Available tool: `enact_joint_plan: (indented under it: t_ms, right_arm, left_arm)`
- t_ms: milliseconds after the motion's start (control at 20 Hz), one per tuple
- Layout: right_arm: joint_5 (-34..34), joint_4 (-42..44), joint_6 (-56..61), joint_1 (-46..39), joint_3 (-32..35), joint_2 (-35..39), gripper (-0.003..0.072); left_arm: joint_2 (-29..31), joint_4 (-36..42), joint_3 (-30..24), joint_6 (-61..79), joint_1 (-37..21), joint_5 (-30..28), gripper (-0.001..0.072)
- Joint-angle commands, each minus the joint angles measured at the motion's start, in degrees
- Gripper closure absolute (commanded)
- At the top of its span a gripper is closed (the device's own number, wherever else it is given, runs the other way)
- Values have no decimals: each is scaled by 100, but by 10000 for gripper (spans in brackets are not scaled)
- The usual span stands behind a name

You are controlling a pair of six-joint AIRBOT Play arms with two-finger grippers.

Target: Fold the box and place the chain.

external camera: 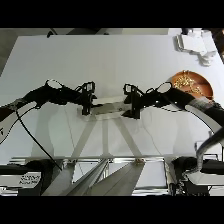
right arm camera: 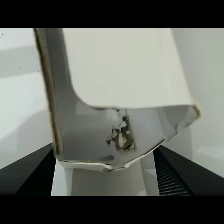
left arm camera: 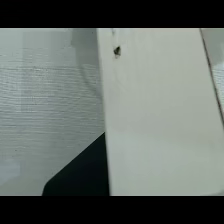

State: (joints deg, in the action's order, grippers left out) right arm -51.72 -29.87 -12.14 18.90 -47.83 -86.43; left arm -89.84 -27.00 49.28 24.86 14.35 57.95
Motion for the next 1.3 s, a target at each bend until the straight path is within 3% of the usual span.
enact_joint_plan:
  t_ms: [0,350,450,1250]
  right_arm:
    - [33,382,-658,-35,-2,-13,35]
    - [-157,378,-658,-26,-2,-372,42]
    - [-155,341,-669,105,-2,-382,84]
    - [74,367,-413,365,306,-369,81]
  left_arm:
    - [4,0,4,-2,-4,-7,700]
    - [4,0,7,-2,-4,-7,700]
    - [4,0,7,0,-4,-9,700]
    - [4,0,4,-2,-4,-9,700]
